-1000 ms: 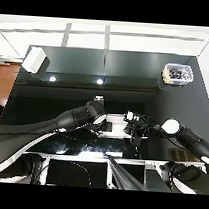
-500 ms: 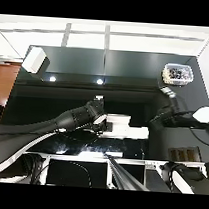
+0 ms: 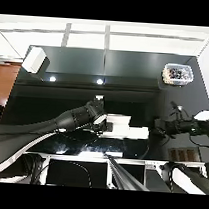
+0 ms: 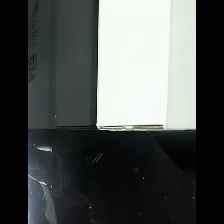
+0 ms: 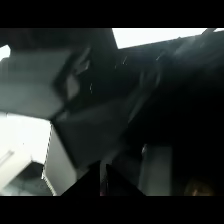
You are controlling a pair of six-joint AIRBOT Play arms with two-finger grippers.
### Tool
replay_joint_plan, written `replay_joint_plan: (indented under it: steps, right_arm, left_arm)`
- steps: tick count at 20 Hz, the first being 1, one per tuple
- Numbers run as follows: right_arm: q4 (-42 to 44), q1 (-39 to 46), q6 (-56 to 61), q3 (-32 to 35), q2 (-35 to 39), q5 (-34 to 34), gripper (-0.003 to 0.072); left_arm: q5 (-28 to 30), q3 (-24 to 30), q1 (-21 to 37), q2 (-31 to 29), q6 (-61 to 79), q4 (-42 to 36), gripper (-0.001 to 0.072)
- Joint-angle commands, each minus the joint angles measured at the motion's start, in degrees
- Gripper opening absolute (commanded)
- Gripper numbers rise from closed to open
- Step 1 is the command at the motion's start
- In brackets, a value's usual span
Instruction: Fold the box and place the chain.
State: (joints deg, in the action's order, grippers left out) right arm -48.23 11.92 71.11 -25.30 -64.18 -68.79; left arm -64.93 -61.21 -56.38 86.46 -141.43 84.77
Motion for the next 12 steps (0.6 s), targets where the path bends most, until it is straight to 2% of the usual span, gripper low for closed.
replay_joint_plan:
  steps: [1, 3, 4, 6, 7, 9, 10, 11, 12]
  right_arm:
    - [3.3, -5.9, -0.7, 0.5, -3.8, -0.9, 0.0049]
    - [6.4, -7.9, -4.3, -0.2, -3.8, -2.6, 0.0049]
    - [8.3, -7.9, -5.9, -0.5, -3.7, -3.1, 0.0095]
    - [12.0, -7.9, -9.7, -0.6, -3.7, -4.3, 0.0453]
    - [13.9, -7.9, -12.7, -0.6, -3.7, -5.3, 0.0502]
    - [17.9, -7.9, -17.2, -0.7, -3.7, -7.3, 0.0503]
    - [19.5, -7.9, -17.8, -0.9, -3.7, -7.7, 0.0548]
    - [20.6, -7.9, -17.8, -0.9, -3.7, -8.0, 0.0712]
    - [21.0, -7.9, -17.8, -0.9, -3.7, -8.3, 0.0705]
  left_arm:
    - [0.0, 0.0, 0.0, 0.0, 0.0, 0.0, 0.0033]
    - [0.0, 0.0, 0.0, 0.0, 0.0, 0.0, 0.0033]
    - [0.0, 0.0, 0.0, 0.0, 0.0, 0.0, 0.0033]
    - [0.0, 0.0, 0.0, 0.0, 0.0, 0.0, 0.0033]
    - [0.0, 0.0, 0.0, 0.0, 0.0, 0.0, 0.0033]
    - [0.0, 0.0, 0.0, 0.0, 0.0, 0.0, 0.0033]
    - [0.0, 0.0, 0.0, 0.0, 0.0, 0.0, 0.0033]
    - [0.0, 0.0, 0.0, 0.0, 0.0, 0.0, 0.0033]
    - [0.0, 0.0, 0.0, 0.0, 0.0, 0.1, 0.0033]
